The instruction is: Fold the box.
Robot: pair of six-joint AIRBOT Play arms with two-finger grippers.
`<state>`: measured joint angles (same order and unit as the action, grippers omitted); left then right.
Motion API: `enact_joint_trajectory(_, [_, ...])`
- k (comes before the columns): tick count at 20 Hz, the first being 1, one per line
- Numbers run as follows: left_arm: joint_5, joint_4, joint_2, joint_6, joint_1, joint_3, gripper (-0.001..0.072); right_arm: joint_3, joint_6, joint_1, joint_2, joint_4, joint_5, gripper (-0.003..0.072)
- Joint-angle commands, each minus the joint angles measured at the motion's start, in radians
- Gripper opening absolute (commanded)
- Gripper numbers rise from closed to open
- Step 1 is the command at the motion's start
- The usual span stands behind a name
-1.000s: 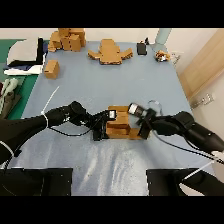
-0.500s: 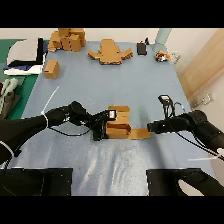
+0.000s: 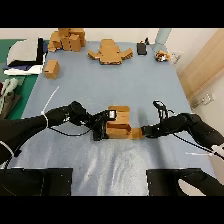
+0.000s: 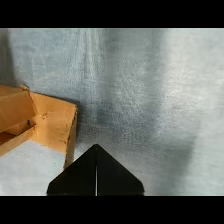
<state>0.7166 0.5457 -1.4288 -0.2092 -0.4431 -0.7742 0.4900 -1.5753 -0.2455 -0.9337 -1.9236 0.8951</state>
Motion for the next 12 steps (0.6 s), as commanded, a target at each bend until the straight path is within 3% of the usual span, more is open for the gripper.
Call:
enact_joint_trajectory(1, [0.000, 0.001, -0.001, 0.000, 0.001, 0.000, 0.0514, -0.019, -0.092, 0.000, -0.001, -0.071, -0.002, 0.0004])
enact_joint_trajectory(12, [0.000, 0.000, -0.001, 0.000, 0.001, 0.000, 0.0514, -0.021, -0.405, 0.000, 0.003, -0.330, -0.052, 0.0004])
